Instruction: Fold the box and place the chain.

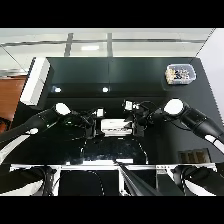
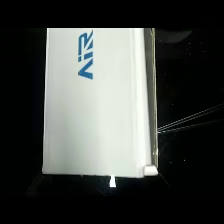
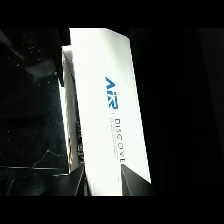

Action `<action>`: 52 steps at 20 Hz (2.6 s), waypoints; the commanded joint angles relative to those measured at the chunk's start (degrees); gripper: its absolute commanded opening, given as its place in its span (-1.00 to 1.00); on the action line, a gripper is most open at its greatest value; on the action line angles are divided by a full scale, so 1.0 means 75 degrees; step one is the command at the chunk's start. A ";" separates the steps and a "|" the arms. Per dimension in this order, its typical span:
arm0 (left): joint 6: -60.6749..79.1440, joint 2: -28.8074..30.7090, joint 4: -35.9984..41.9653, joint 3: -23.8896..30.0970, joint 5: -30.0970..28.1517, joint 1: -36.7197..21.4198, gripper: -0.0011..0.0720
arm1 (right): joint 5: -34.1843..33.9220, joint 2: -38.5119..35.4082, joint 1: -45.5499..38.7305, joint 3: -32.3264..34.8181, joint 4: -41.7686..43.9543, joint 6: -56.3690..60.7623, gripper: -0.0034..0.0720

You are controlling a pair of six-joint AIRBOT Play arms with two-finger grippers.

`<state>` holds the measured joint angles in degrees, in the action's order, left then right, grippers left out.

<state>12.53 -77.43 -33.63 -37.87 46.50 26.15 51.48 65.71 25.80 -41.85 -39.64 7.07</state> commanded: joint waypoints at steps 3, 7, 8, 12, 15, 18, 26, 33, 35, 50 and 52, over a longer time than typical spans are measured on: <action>0.0012 -0.0006 -0.0003 0.0000 0.0003 0.0003 -0.06 | 0.0017 0.0009 0.0003 0.0064 -0.0009 0.0026 -0.27; 0.0012 -0.0006 -0.0003 0.0000 0.0003 0.0003 -0.06 | 0.0152 0.0015 0.0020 0.0099 -0.0236 0.0026 -0.07; 0.0012 -0.0006 -0.0003 0.0000 0.0003 0.0003 -0.06 | 0.0137 0.0015 0.0020 0.0102 -0.0236 0.0026 -0.06; 0.0012 -0.0006 -0.0003 0.0000 0.0003 0.0003 -0.06 | 0.0146 0.0015 0.0020 0.0102 -0.0242 0.0029 0.08; 0.0012 -0.0006 -0.0006 0.0000 0.0003 0.0003 -0.06 | 0.0143 0.0015 0.0026 0.0105 -0.0306 0.0052 0.11; 0.0012 -0.0006 -0.0006 0.0000 0.0003 0.0003 -0.06 | 0.0079 0.0029 0.0143 0.0306 -0.0417 0.0227 0.09; 0.0012 -0.0006 -0.0003 0.0000 0.0003 0.0003 -0.06 | 0.0402 -0.0463 -0.0583 -0.0108 -0.0335 0.4931 0.09; 0.0012 -0.0006 -0.0006 0.0000 0.0003 0.0003 -0.06 | 0.0673 -0.0207 -0.0466 0.0172 0.2183 0.6178 -0.87; 0.0012 -0.0006 -0.0003 0.0000 0.0003 0.0003 -0.06 | 0.0536 0.0122 -0.0373 0.0172 0.2177 0.6181 -0.87; -0.0035 -0.0006 0.0000 0.0000 0.0012 0.0003 -0.06 | 0.1513 0.1139 -0.0731 -0.0125 0.1585 0.6100 -0.87; -0.0137 -0.0003 -0.0003 0.0000 0.0044 0.0003 -0.06 | 0.2780 0.0621 -0.1361 -0.0557 0.1483 0.6056 -0.87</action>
<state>12.03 -77.47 -33.41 -37.87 46.59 26.22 61.25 73.91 19.59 -42.83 -30.30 53.71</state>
